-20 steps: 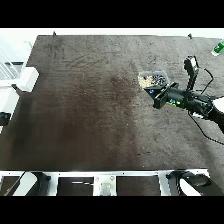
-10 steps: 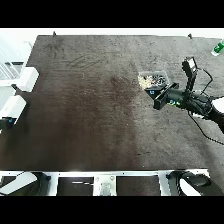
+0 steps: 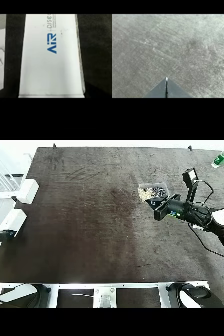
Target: Fold the box and place the chain.
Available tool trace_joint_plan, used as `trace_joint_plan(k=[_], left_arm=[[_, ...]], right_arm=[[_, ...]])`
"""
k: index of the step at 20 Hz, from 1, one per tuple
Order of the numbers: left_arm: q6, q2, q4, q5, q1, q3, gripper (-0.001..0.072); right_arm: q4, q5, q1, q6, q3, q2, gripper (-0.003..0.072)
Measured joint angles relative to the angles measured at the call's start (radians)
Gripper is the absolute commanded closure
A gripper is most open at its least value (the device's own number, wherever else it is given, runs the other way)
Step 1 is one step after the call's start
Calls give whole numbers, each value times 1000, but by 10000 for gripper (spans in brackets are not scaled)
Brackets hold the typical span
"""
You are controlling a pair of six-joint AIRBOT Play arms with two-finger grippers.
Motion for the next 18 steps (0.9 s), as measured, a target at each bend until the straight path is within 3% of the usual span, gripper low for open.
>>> trace_joint_plan(k=[3,7,8,10,11,13,15,16,17,18], left_arm=[[22,-3,-6,-4,0,0,-11],[41,-3,-5,-38,0,4,-11],[42,-3,-3,-47,0,11,-11],[29,-2,10,-75,-1,42,-11],[10,-2,26,-92,-1,62,-11],[-46,-2,79,-126,-1,119,-11],[-105,-2,133,-168,-1,192,19],[-132,-3,149,-196,-1,235,223],[-153,-2,147,-230,-1,280,592],[-169,-3,128,-275,-1,330,693]], right_arm=[[4,-2,0,1,0,0,673],[10,-3,0,5,0,0,671],[15,-3,0,6,0,0,600],[19,-3,0,6,0,0,388],[22,-3,0,7,0,0,337],[23,-3,0,9,0,0,275],[25,-3,0,9,0,0,275],[28,-3,0,9,0,0,393],[34,-3,0,8,0,1,523],[44,-5,0,9,0,3,646]])
